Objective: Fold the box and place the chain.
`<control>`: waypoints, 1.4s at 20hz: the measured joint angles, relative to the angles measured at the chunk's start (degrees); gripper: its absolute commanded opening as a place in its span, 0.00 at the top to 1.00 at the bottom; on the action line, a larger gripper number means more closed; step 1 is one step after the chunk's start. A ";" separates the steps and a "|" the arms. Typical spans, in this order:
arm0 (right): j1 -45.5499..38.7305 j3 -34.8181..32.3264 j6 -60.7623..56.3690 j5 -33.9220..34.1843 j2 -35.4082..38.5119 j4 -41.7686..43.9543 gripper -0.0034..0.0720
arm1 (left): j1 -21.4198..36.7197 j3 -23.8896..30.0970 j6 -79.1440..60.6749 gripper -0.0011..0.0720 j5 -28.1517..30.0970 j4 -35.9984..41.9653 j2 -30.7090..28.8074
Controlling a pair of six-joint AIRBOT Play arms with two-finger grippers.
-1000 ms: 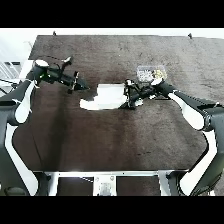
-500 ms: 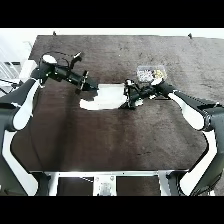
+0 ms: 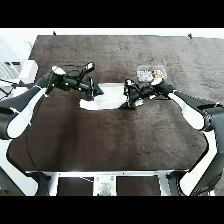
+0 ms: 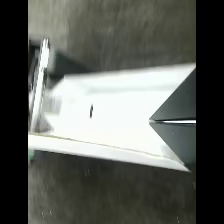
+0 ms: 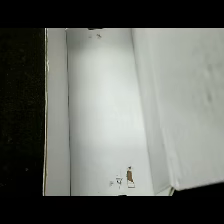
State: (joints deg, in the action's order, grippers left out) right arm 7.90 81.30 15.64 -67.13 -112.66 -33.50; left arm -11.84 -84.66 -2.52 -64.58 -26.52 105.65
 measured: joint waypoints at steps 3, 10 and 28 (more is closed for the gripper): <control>0.00 0.00 0.00 -0.02 0.00 0.00 0.21 | -0.09 0.79 1.46 0.96 6.14 0.00 -0.11; 0.00 0.00 0.00 -0.02 0.00 0.02 0.21 | -0.22 1.25 3.39 0.96 12.90 0.26 -0.13; 0.00 0.00 0.04 -0.02 0.00 0.02 0.21 | -2.56 1.36 5.90 0.96 15.98 -7.54 0.44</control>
State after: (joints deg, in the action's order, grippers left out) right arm 7.90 81.30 15.68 -67.16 -112.66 -33.47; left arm -14.39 -83.31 3.38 -48.60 -34.06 106.08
